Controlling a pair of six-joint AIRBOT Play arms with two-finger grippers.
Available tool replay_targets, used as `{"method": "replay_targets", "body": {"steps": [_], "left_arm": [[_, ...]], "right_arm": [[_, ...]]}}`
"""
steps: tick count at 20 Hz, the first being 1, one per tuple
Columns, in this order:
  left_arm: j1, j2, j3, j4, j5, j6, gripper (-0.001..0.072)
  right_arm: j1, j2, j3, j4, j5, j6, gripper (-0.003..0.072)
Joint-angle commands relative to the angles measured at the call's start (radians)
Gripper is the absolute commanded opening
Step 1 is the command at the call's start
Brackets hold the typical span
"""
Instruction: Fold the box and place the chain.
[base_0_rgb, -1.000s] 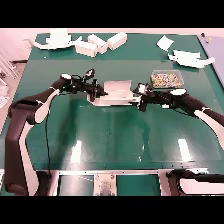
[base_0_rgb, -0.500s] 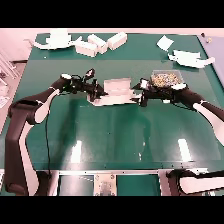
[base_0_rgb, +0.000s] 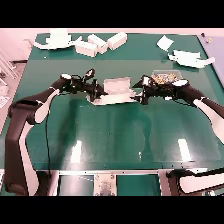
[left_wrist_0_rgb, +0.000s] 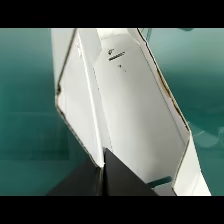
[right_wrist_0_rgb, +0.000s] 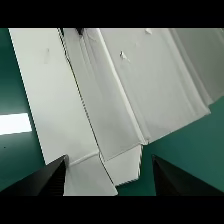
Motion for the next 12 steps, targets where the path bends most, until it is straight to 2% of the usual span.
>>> {"method": "replay_targets", "body": {"steps": [1, 12], "left_arm": [[0.000, -0.001, 0.000, 0.001, -0.001, 0.000, 0.0021], [0.000, -0.001, 0.000, 0.001, -0.004, 0.000, 0.0021]], "right_arm": [[-0.001, -0.011, 0.018, -0.047, 0.058, 0.064, 0.0620], [-0.016, -0.008, 0.064, -0.072, 0.151, 0.236, 0.0638]]}}
